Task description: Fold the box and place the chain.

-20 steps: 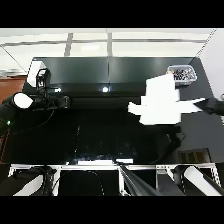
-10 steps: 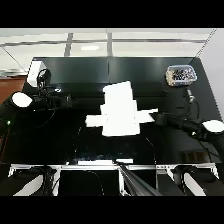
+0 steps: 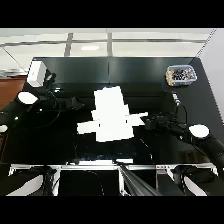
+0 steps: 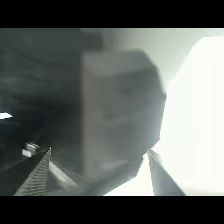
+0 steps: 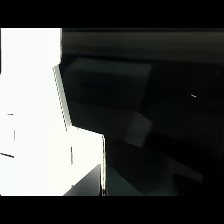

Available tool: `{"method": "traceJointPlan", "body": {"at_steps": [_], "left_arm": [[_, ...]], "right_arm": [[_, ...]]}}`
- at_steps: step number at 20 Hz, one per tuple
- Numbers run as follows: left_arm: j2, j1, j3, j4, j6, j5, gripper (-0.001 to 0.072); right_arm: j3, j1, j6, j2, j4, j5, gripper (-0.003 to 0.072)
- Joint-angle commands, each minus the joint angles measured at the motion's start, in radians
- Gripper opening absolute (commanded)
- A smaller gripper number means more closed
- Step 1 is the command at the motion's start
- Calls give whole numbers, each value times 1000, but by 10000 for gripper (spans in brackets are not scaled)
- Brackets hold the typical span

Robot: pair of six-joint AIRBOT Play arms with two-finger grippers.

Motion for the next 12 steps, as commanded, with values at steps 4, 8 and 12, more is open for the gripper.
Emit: {"method": "traceJointPlan", "body": {"at_steps": [4, 8, 12], "left_arm": [[-248, 50, 66, -370, 291, -218, 708], [-412, 27, 195, -378, 398, -377, 707], [-565, -26, 368, -399, 542, -640, 707]], "right_arm": [[-1, 13, 18, -1, 1, -11, 24], [-1, 13, 18, -1, 1, -11, 24], [-2, 13, 18, -1, 0, -11, 24]]}}
